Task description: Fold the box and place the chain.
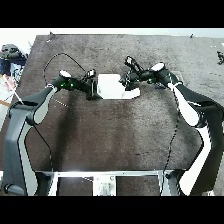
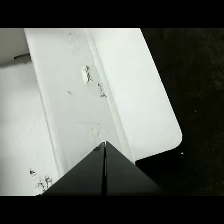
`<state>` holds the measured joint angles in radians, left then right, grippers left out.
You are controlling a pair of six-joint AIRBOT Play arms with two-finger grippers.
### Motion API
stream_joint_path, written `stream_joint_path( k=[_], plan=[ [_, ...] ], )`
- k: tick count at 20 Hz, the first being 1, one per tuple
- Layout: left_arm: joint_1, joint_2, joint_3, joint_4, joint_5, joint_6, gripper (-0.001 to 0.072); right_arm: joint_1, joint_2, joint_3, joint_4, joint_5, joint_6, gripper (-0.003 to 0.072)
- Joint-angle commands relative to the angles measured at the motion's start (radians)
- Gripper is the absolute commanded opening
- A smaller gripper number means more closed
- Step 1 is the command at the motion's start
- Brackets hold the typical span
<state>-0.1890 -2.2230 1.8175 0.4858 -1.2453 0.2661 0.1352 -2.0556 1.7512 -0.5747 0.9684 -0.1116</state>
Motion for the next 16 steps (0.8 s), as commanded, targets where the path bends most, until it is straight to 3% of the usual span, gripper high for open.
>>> stream_joint_path(
  k=[1,6,10,11,13,16],
  plan=[
    [0.001,0.000,0.000,0.000,0.000,0.001,0.0447,0.000,-0.002,0.000,-0.021,0.011,0.000,0.0009],
    [0.001,0.000,0.000,0.000,0.000,0.001,0.0447,-0.006,0.101,0.000,-0.043,0.013,0.001,0.0009],
    [0.001,0.000,0.000,0.000,0.000,0.001,0.0447,-0.014,0.220,0.000,-0.187,0.107,0.004,0.0009],
    [0.001,0.000,0.000,0.000,0.000,0.001,0.0447,-0.013,0.233,0.000,-0.224,0.154,0.004,0.0066],
    [0.001,0.000,0.000,0.000,0.000,0.001,0.0447,-0.013,0.234,-0.004,-0.294,0.225,0.010,0.0690],
    [0.001,0.000,0.000,0.000,0.001,0.001,0.0447,-0.009,0.231,-0.054,-0.381,0.200,0.060,0.0704]
  ],
)
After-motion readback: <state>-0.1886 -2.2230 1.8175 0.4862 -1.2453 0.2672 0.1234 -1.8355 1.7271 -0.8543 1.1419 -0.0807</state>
